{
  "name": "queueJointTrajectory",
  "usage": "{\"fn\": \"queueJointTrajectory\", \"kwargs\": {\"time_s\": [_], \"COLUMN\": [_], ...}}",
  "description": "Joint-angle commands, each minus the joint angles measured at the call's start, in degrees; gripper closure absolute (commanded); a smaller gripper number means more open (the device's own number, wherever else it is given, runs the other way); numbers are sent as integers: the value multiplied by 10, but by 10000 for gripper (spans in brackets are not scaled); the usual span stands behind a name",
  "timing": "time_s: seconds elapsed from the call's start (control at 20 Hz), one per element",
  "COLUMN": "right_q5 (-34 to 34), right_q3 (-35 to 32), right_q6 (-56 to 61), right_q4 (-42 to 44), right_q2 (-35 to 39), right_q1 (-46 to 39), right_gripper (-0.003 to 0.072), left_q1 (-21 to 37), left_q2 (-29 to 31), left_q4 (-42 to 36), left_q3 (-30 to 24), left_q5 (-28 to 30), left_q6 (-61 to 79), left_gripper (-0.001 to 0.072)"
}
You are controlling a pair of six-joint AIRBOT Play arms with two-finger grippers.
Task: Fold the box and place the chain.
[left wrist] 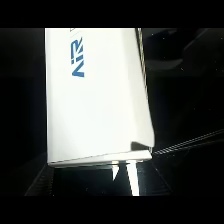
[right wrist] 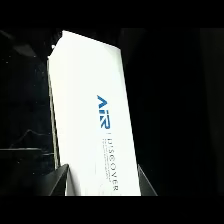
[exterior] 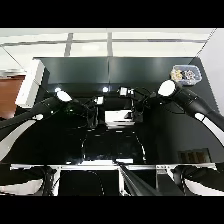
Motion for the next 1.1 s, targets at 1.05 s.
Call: {"fn": "queueJointTrajectory", "kwargs": {"time_s": [1.05], "right_q5": [42], "right_q3": [-1], "right_q6": [48], "right_q4": [-4], "right_q2": [-2], "right_q1": [0], "right_gripper": [406], "left_q1": [0], "left_q2": [0], "left_q4": [0], "left_q3": [0], "left_q5": [0], "left_q6": [0], "left_gripper": [434]}}
